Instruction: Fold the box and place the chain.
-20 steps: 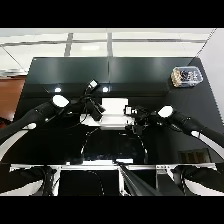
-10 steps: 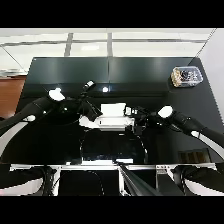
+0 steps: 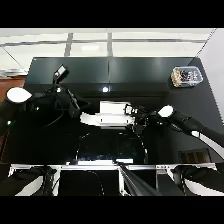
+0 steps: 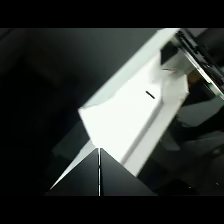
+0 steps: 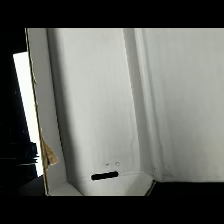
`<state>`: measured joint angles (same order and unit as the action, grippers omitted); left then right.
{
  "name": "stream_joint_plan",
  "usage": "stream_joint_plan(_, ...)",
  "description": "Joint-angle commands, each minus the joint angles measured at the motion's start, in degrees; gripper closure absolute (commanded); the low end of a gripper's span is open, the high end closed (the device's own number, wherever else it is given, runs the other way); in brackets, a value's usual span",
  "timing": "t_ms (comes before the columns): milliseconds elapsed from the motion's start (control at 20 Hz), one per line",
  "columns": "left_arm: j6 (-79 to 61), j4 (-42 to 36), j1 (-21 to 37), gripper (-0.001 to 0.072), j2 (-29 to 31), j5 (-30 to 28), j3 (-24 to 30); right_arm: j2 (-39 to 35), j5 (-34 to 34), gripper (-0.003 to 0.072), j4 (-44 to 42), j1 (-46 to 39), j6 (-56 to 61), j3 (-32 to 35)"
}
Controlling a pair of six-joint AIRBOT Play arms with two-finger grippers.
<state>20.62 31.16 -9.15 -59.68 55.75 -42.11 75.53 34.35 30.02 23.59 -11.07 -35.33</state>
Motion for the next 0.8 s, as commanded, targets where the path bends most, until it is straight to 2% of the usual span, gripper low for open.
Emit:
stream_joint_plan(0,-12.4,-2.7,0.3,0.0682,3.9,0.1,7.0,0.0,0.1,0.0247,0.0,0.0,0.3,0.0)
stream_joint_plan(50,-16.3,-1.3,0.0,0.0647,3.5,-0.6,8.5,0.0,0.2,0.0247,0.0,0.0,0.3,0.0)
stream_joint_plan(100,-20.3,0.3,-0.5,0.0369,3.0,-2.9,9.7,0.0,0.2,0.0247,0.0,0.0,0.3,0.0)
stream_joint_plan(150,-22.4,1.6,-1.3,0.0050,2.6,-6.6,10.6,0.0,0.2,0.0247,0.0,0.0,0.3,0.0)
stream_joint_plan(200,-22.8,2.8,-2.4,-0.0001,2.0,-10.5,10.9,0.0,0.2,0.0247,0.0,0.0,0.3,0.0)
stream_joint_plan(300,-24.4,6.9,-4.7,0.0000,0.2,-14.3,10.3,0.0,0.2,0.0247,0.0,0.0,0.3,0.0)
stream_joint_plan(500,-25.1,15.0,-11.5,0.0008,-5.3,-15.3,7.9,0.0,0.3,0.0247,0.0,0.0,0.3,0.0)
stream_joint_plan(750,-24.3,14.2,-13.8,0.0008,-9.1,-15.6,5.7,0.0,0.5,0.0247,0.0,0.0,0.3,0.0)
